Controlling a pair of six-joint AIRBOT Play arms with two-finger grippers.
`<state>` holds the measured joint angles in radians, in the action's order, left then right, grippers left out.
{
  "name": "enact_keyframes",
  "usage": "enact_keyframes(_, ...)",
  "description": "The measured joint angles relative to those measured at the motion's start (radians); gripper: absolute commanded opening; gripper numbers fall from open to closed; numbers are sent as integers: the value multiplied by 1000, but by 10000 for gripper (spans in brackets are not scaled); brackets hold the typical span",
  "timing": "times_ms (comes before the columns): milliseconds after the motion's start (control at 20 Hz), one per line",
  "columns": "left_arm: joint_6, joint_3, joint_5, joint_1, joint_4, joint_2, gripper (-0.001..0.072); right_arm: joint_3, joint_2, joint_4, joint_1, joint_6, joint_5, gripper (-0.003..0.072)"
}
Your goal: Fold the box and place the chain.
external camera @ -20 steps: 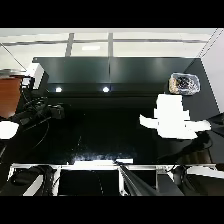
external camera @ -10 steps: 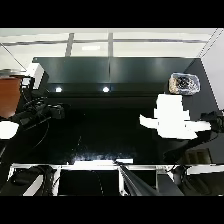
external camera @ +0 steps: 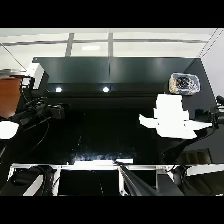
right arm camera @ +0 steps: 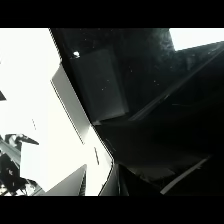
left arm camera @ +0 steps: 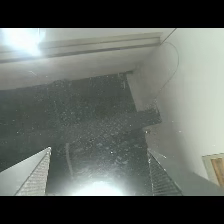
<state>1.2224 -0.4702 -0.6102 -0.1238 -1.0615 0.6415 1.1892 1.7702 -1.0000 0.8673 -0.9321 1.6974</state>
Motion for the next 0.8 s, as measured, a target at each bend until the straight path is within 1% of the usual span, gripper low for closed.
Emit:
enact_keyframes(50, 0, 0, 0, 0, 0, 0, 705, 0, 0, 10, -2, 4, 7, 85)
enact_keyframes(100, 0, 0, 0, 0, 0, 0, 705, 0, 0, 39, -6, 15, 14, 26)
enact_keyframes(250, 0, 0, 0, 0, 0, 0, 705, 0, -1, 107, -21, 51, 50, 25)
enact_keyframes(600, 0, 0, 0, 0, 0, 0, 705, -17, -25, 152, -136, 72, 90, 25)
enact_keyframes(700, 0, 0, 0, 0, 0, 0, 705, -45, -49, 170, -179, 56, 83, 24)
enact_keyframes(800, 0, 0, 0, 0, 0, 0, 705, -87, -87, 214, -224, 46, 51, 25)
